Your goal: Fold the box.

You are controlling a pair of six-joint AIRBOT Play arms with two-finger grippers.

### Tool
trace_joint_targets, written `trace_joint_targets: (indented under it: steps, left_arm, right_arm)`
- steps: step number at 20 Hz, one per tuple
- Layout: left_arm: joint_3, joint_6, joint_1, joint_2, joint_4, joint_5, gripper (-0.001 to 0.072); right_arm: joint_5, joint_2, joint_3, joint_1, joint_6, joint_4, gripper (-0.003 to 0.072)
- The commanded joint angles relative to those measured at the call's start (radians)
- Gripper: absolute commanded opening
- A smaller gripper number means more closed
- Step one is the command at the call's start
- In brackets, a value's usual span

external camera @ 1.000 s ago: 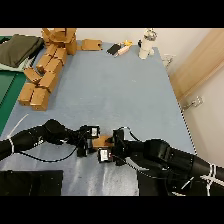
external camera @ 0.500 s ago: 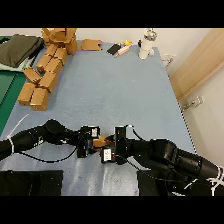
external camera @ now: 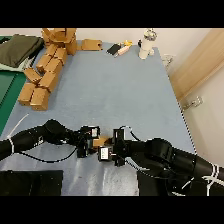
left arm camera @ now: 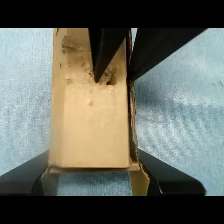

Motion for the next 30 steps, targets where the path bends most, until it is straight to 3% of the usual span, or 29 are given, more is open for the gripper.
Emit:
trace_joint_targets:
  steps: [1,6,8,10,11,12,13,16,18,20,25,30]
  left_arm:
    - [0.001,0.000,0.000,0.000,0.000,0.001,0.0517]
    - [0.001,0.000,0.000,0.000,0.000,0.001,0.0516]
    - [0.001,0.000,0.000,0.000,0.000,0.001,0.0516]
    - [0.001,0.000,0.000,0.000,0.000,0.001,0.0517]
    - [0.001,0.000,0.000,0.000,0.000,0.001,0.0517]
    - [0.001,0.000,0.000,0.000,0.000,0.001,0.0517]
    - [0.001,0.000,0.000,0.000,0.000,0.001,0.0517]
    - [0.001,0.000,0.000,0.000,0.000,0.001,0.0517]
    - [0.001,0.000,0.000,0.000,0.000,0.001,0.0516]
    - [0.001,0.000,0.000,0.000,0.000,0.000,0.0516]
    - [0.001,0.000,0.000,0.000,0.000,0.001,0.0517]
    - [0.001,0.000,0.000,0.000,0.000,0.000,0.0517]
  right_arm:
    - [-0.039,-0.016,0.000,0.008,-0.002,0.058,0.0195]
    - [-0.098,0.010,0.033,0.035,0.084,0.059,0.0203]
    - [-0.234,0.089,0.093,0.035,0.289,0.071,0.0233]
    - [-0.333,0.184,0.114,0.035,0.558,0.233,0.0230]
    - [-0.331,0.225,0.085,0.035,0.677,0.311,0.0193]
    - [-0.309,0.253,0.040,0.035,0.772,0.377,0.0038]
    - [-0.241,0.277,-0.029,0.035,0.871,0.440,0.0003]
    - [0.182,0.294,-0.245,0.036,1.129,0.652,0.0003]
    - [0.472,0.261,-0.299,0.036,1.254,0.645,0.0002]
    - [0.643,0.203,-0.300,0.036,1.309,0.645,0.0003]
    - [0.623,0.087,-0.298,0.037,1.345,0.636,0.0003]
    - [0.542,0.081,-0.296,0.037,1.345,0.631,0.0002]
